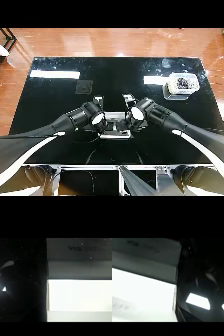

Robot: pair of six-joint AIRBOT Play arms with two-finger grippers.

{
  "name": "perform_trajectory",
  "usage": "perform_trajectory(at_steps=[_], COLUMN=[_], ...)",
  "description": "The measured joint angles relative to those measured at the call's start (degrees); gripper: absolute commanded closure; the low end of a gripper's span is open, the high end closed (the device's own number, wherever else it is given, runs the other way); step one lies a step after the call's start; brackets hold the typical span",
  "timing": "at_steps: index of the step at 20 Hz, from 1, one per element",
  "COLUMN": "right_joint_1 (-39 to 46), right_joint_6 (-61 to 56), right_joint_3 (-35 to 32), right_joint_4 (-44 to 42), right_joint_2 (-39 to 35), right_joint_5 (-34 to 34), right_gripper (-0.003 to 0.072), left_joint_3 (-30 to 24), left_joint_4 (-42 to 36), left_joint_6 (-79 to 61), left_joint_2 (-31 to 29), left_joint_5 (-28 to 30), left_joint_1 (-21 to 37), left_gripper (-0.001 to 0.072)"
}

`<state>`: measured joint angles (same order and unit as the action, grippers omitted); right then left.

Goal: Fold the box and place the chain.

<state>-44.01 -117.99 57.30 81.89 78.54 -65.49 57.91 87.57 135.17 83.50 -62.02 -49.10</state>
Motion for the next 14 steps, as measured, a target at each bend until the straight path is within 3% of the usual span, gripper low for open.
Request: perform_trajectory(at_steps=[9,14], right_joint_1=[0.7,4.6], right_joint_6=[6.4,7.3], right_joint_3=[0.0,0.0], right_joint_4=[4.8,13.3], right_joint_2=[-17.1,-24.1], right_joint_5=[-5.2,-9.6], right_gripper=[0.0257,0.0257], left_joint_3=[0.0,0.0], left_joint_4=[0.0,0.0], left_joint_6=[0.2,0.1], left_joint_2=[0.0,0.0], left_joint_5=[0.0,0.0], left_joint_1=[0.0,0.0], left_gripper=[0.0687,0.0687])
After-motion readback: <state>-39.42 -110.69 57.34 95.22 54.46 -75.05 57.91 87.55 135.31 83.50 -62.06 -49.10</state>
